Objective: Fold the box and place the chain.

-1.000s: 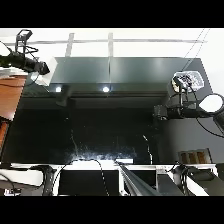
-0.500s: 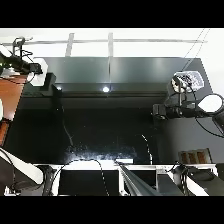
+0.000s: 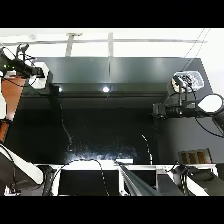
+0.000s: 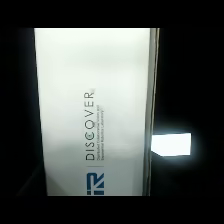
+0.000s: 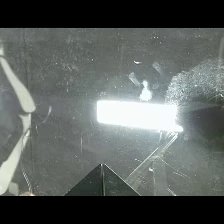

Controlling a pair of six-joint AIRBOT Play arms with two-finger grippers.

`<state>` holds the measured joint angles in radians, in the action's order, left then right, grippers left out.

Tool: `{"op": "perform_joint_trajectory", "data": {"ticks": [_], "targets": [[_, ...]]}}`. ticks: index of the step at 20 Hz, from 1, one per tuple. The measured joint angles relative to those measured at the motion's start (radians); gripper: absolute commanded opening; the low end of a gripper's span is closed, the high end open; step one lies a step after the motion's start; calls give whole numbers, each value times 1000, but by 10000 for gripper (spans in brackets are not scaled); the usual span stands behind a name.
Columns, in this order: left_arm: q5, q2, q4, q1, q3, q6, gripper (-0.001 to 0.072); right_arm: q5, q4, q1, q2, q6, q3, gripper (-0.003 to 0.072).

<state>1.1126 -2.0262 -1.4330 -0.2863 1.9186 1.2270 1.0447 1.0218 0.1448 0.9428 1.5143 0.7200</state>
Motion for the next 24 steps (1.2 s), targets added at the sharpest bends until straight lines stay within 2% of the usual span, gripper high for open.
{"op": "perform_joint_trajectory", "data": {"ticks": [3, 7, 10, 14, 17, 20, 22, 24], "targets": [[32, 17, -3, 1, 56, 23, 720, -1, 1, 0, 0, 0, 0, 22], [127, 62, -3, 5, 146, 37, 719, -11, 5, 0, 0, 0, 0, 22], [192, 137, 14, 17, 163, 46, 719, -17, 10, 0, 0, -6, 1, 22], [267, 278, 108, 53, 153, 89, 719, -3, 56, -1, 0, -10, 47, 22], [299, 394, 198, 115, 103, 141, 718, 46, 142, -1, -5, -6, 145, 22], [321, 505, 253, 225, 13, 199, 718, 98, 254, -1, -33, 8, 259, 21], [318, 584, 267, 311, -80, 218, 718, 120, 325, -1, -77, 20, 303, 21], [269, 683, 278, 397, -213, 222, 718, 148, 388, -1, -133, 35, 325, 21]]}}
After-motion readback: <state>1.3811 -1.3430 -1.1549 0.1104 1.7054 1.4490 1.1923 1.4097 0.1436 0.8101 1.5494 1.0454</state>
